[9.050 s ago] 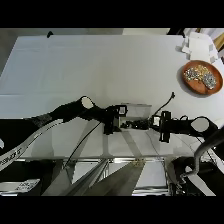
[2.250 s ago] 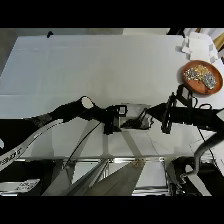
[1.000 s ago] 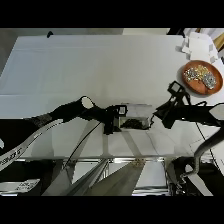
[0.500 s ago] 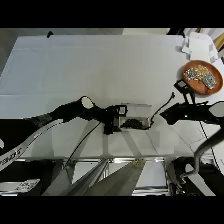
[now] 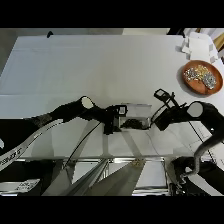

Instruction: Fold the box and place the chain.

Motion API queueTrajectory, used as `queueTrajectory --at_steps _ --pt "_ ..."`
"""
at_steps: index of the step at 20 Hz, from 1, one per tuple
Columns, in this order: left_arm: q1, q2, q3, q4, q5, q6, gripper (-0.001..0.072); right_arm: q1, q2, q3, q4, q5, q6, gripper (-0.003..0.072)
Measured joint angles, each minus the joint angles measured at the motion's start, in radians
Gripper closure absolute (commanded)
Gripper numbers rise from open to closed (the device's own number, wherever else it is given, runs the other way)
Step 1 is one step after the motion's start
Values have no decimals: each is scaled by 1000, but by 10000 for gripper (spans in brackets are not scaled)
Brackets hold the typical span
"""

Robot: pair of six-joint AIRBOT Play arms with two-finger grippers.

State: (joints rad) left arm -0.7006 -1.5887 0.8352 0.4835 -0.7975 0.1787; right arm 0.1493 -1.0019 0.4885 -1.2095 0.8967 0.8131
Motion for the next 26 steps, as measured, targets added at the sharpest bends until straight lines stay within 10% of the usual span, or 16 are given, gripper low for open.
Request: queueTrajectory --at_steps 7,14,26 --pt "0 0 0 0 0 0 640 50 -56 0 -14 -56 29 375" --pt "0 0 0 0 0 0 640 54 -85 0 -20 -82 48 676" --pt "0 0 0 0 0 0 640 56 76 -2 -18 -29 66 677"
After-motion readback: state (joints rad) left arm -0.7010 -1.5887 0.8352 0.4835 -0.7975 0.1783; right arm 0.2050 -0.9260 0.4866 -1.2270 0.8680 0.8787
